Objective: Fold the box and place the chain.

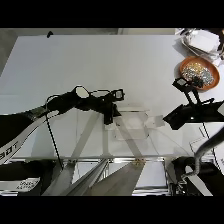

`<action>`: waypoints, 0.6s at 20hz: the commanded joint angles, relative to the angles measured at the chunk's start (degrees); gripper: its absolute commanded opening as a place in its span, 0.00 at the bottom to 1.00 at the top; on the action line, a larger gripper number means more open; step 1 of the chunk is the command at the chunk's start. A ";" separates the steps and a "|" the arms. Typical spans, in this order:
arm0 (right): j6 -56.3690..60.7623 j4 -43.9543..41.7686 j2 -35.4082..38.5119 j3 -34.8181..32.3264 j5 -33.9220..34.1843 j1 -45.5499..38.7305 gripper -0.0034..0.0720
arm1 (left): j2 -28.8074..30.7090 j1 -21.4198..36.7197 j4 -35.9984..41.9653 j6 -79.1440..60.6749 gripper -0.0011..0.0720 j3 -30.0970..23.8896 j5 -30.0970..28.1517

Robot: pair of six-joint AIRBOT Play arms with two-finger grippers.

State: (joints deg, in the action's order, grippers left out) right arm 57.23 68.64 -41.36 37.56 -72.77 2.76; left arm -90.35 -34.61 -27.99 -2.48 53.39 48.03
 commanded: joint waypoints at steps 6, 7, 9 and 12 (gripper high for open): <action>-0.28 0.00 0.04 0.04 0.17 -0.02 0.47 | -1.62 -0.11 0.04 -0.09 0.02 0.07 -1.84; -0.28 0.02 0.04 0.04 0.17 -0.02 0.47 | -1.62 -0.11 0.07 -0.09 0.02 0.07 -1.95; -0.31 0.02 0.04 0.04 0.17 -0.02 0.47 | -1.60 -0.11 0.07 -0.09 0.03 0.07 -2.03; -0.52 0.02 0.04 0.04 0.17 -0.02 0.47 | -1.44 -0.11 0.04 -1.16 0.02 0.07 -1.75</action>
